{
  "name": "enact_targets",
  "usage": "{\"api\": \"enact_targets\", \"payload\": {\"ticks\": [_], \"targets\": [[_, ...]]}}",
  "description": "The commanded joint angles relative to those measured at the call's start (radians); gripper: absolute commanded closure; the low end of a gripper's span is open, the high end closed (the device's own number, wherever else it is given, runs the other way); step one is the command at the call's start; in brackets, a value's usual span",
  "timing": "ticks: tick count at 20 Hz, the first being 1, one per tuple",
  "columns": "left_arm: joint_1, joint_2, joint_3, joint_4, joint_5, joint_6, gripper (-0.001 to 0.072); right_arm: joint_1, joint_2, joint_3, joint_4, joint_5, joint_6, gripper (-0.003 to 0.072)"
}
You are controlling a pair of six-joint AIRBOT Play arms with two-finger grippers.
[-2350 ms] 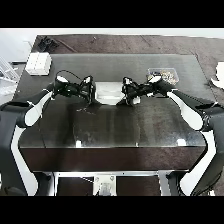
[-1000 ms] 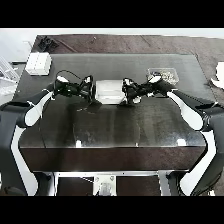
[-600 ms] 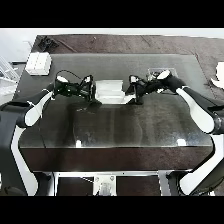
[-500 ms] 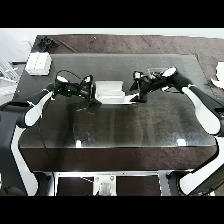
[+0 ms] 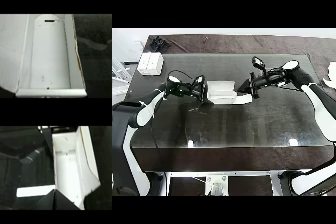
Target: Fold the box and place the chain.
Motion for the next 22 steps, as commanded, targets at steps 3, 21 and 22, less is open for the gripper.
{"api": "enact_targets", "payload": {"ticks": [3, 21, 22], "targets": [[-0.001, 0.0, 0.0, 0.0, 0.0, -0.019, 0.028, 0.064, -0.029, 0.006, 0.062, -0.2, 0.009, 0.0678], [-0.001, 0.0, 0.0, 0.0, 0.0, -0.024, 0.028, 0.066, -0.285, 0.206, -0.047, -0.272, 0.123, 0.0677], [-0.001, 0.0, 0.0, 0.0, 0.0, -0.024, 0.028, 0.066, -0.285, 0.207, -0.06, -0.271, 0.125, 0.0677]]}}
